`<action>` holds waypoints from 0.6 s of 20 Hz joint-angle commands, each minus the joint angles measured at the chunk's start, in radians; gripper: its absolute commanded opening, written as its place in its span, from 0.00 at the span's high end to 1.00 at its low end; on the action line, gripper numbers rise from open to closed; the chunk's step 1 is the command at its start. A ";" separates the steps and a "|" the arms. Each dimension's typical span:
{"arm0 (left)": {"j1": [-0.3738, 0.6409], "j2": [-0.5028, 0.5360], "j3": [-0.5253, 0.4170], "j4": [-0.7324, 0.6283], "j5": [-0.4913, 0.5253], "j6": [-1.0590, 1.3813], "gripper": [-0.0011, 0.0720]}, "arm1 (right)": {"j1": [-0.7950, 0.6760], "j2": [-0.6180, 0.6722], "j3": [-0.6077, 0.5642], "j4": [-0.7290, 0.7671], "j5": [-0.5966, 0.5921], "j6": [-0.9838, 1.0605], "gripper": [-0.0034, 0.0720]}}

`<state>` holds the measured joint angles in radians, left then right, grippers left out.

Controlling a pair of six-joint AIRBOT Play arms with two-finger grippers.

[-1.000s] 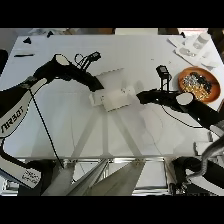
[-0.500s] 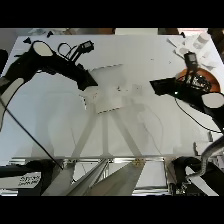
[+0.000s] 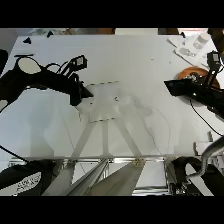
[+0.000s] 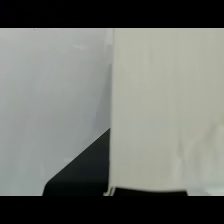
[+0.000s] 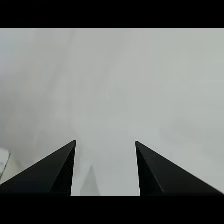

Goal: Fold the box and place the chain.

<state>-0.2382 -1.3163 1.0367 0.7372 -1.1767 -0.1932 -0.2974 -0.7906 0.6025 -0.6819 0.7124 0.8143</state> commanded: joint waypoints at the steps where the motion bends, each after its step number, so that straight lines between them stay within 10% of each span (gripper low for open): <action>1: -0.007 -0.068 -0.019 -0.161 0.054 0.292 0.98 | -0.012 0.004 0.000 -0.023 0.059 0.000 0.41; 12: -0.019 -0.259 -0.018 -0.163 0.164 0.301 0.98 | -0.012 0.002 0.000 -0.029 0.059 0.000 0.42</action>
